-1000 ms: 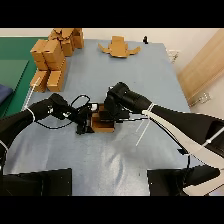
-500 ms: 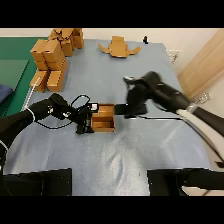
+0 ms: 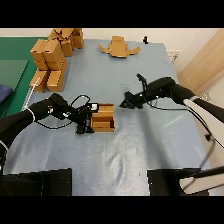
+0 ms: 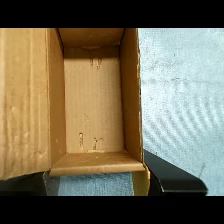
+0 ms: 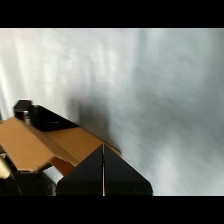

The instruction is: Fold the box.

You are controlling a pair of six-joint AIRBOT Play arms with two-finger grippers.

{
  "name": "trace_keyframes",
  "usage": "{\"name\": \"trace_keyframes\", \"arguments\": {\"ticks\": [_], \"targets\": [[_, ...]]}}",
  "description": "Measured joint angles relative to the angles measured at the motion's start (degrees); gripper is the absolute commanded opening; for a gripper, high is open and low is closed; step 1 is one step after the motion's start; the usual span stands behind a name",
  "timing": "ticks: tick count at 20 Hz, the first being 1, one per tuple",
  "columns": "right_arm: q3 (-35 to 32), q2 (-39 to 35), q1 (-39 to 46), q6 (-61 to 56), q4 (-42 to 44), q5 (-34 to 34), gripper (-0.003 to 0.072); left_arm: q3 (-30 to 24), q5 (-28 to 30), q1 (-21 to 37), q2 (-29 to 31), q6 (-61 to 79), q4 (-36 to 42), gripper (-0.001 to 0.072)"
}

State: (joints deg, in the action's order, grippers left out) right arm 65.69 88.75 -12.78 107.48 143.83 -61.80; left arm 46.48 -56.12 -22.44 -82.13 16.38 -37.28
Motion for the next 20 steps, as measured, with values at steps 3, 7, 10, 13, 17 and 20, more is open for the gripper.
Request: {"name": "trace_keyframes", "arguments": {"ticks": [3, 7, 10, 13, 17, 20], "targets": [[9.09, 6.95, -2.62, 12.94, 5.88, -8.26, 0.0005, 0.00, 0.02, 0.00, 0.00, 0.00, 0.00, 0.0143], [15.28, 8.68, -7.52, 24.68, 4.63, -20.22, 0.0005, 0.00, 0.00, 0.00, 0.00, -0.22, 0.00, 0.0143], [16.26, 6.19, -10.75, 30.25, -2.38, -22.01, 0.0008, 0.00, 0.00, 0.00, 0.00, -1.01, 0.00, 0.0143], [16.61, 3.82, -13.33, 33.81, -9.55, -21.66, 0.0134, 0.00, 0.00, 0.00, 0.00, -1.42, 0.02, 0.0143], [16.76, 2.58, -15.58, 35.65, -15.63, -19.56, 0.0153, 0.00, 0.00, 0.00, 0.00, -1.44, 0.02, 0.0143], [16.76, 2.25, -17.75, 35.93, -20.00, -17.35, 0.0080, 0.00, 0.02, 0.00, 0.00, -1.55, 0.02, 0.0143]]}}
